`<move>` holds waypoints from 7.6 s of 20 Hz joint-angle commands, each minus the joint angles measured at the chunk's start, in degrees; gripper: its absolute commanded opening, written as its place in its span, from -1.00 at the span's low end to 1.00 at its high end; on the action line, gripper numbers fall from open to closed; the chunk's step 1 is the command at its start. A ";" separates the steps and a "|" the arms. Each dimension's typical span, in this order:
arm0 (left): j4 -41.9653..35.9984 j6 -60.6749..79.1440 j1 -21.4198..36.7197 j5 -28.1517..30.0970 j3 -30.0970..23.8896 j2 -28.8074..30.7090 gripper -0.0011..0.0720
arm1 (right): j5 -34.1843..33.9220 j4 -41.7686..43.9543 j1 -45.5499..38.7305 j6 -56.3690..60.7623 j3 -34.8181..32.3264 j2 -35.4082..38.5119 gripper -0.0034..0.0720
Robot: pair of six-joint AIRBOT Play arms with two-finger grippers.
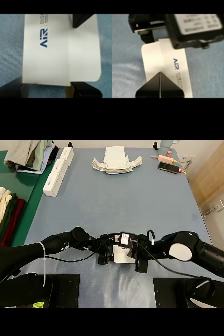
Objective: Fold the box.
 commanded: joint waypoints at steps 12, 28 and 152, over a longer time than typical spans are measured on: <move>0.02 0.04 0.00 0.00 0.07 0.00 0.35 | -8.92 -16.26 7.21 1.27 -4.22 3.17 0.13; 0.02 0.07 0.00 0.00 0.07 0.00 0.35 | -11.87 -20.33 7.21 1.31 -2.62 0.68 0.38; 0.02 0.04 0.00 0.02 0.07 0.00 0.35 | -47.19 6.60 5.46 20.79 -19.34 7.19 -0.90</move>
